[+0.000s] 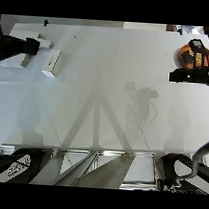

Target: Fold the box and place the chain.

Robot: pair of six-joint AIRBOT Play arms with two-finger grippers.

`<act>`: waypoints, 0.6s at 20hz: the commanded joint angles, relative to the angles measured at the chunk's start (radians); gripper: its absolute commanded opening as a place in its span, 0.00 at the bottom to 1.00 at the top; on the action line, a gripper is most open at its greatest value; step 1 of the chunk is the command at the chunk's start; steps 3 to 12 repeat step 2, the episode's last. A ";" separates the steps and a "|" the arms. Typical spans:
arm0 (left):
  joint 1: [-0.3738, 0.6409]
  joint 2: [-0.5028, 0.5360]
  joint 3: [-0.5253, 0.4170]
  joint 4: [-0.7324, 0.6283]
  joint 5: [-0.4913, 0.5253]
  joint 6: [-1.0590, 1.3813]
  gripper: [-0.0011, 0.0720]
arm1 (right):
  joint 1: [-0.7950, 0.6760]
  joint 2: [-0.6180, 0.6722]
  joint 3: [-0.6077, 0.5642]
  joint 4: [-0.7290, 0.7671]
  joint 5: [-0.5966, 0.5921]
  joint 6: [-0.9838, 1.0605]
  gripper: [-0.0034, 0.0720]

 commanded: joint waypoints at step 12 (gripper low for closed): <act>0.000 0.091 0.000 -0.129 -0.028 0.000 0.98 | 0.000 0.001 0.001 0.000 0.000 0.000 0.07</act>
